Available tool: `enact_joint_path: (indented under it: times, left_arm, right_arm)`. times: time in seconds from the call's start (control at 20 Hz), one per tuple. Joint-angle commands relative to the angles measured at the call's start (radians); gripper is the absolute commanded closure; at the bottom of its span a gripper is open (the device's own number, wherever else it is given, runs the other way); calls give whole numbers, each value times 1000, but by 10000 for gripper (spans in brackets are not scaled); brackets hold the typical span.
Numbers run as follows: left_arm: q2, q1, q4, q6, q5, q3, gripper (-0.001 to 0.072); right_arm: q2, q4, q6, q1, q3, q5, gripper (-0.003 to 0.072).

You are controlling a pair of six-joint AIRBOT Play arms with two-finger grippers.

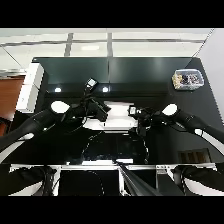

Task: Fold the box and place the chain.

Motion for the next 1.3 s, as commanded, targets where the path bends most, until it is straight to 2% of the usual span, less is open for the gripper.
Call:
enact_joint_path:
  times: [0.0,0.2,0.35,0.5,0.6,0.75,0.9,1.05,1.15,1.25]
  left_arm:
    - [-100,8,15,-11,19,46,684]
    - [-123,83,185,-178,-135,61,685]
    - [-146,138,203,-196,-299,65,684]
    - [-198,150,227,-192,-432,84,683]
    - [-227,150,253,-192,-481,117,684]
    - [-205,162,309,-205,-484,192,685]
    - [-114,203,456,-316,-520,267,686]
    - [57,269,661,-503,-521,254,685]
    - [163,315,645,-459,-510,190,685]
    - [246,323,475,-203,-521,89,683]
  right_arm:
    - [0,-23,0,16,-1,2,432]
    - [0,-21,0,16,-1,2,431]
    - [0,-22,0,16,-1,2,432]
    - [0,-22,0,16,-1,2,431]
    - [0,-22,0,16,-1,2,432]
    - [0,-22,0,16,-1,2,432]
    - [0,-22,0,16,-1,2,432]
    - [0,-22,0,16,-1,2,432]
    - [0,-22,0,16,-1,2,431]
    - [0,-22,0,16,-1,2,431]
